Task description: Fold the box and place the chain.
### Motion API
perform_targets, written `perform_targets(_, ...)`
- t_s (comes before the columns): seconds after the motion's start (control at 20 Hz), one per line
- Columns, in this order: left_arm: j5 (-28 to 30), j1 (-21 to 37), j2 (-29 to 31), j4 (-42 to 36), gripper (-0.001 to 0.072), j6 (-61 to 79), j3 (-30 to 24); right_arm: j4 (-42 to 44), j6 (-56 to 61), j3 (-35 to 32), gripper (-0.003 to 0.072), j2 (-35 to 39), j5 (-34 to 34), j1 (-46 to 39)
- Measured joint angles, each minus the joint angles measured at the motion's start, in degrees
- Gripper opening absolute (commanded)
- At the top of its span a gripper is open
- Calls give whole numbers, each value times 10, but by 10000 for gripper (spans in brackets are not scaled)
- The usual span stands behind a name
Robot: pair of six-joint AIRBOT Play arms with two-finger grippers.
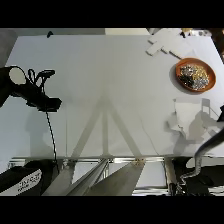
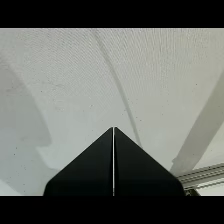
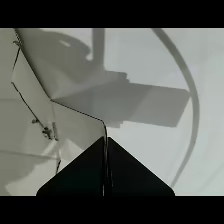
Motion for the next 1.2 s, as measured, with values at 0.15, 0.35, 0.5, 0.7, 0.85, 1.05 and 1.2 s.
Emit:
perform_targets(0.15,0,0,0,0,12,0,0,66,-7,-25,12,50,7,79)
perform_targets(0.35,0,0,0,0,12,0,0,170,-10,-121,12,166,-34,196)
perform_targets(0.5,0,0,0,0,12,0,0,266,-10,-227,12,280,-95,273)
perform_targets(0.7,0,0,0,0,12,0,0,370,4,-365,12,434,-202,369)
perform_targets(0.85,1,0,0,0,12,0,0,398,40,-437,13,515,-274,439)
perform_targets(1.05,30,0,0,-5,12,0,0,385,87,-483,13,558,-325,516)
perform_targets(1.2,39,0,0,-19,15,9,0,364,116,-495,14,568,-347,549)
